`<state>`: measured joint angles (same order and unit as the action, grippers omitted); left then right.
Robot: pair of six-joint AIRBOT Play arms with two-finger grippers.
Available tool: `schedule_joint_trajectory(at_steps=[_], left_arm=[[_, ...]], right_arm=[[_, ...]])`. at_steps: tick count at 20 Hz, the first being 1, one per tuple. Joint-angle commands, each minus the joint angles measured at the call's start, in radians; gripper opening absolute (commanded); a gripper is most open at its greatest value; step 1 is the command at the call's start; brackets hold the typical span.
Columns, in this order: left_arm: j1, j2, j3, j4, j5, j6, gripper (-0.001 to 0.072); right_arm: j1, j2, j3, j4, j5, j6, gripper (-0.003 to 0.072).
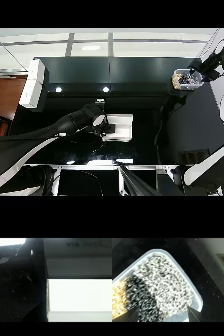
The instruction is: Fold the box and place the chain.
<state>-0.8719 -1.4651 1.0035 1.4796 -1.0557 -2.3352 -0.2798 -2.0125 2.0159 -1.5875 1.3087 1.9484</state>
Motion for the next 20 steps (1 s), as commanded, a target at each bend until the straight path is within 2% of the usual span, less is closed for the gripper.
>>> schedule_joint_trajectory(at_steps=[1,3,4,7,8,20], left_arm=[[0.001,0.0,0.001,0.0,0.0,0.0,0.0029],[0.001,0.0,0.001,0.0,0.0,0.0,0.0029],[0.001,0.0,0.001,0.0,0.0,0.0,0.0029],[0.001,0.0,0.001,0.0,0.0,0.0,0.0029],[0.001,0.0,0.001,0.0,0.0,0.0,0.0029],[0.001,0.0,0.001,0.0,0.0,0.0,0.0029]], right_arm=[[-0.024,-0.034,0.025,0.006,-0.023,-0.062,0.072],[-0.027,-0.034,0.025,0.016,-0.065,-0.083,0.0672],[-0.027,-0.034,0.025,0.017,-0.084,-0.084,0.0556],[-0.028,-0.047,0.025,0.023,-0.1,-0.085,0.0548],[-0.027,-0.052,0.025,0.029,-0.099,-0.099,0.0492],[-0.028,-0.101,0.025,0.027,-0.076,-0.102,0.049]])
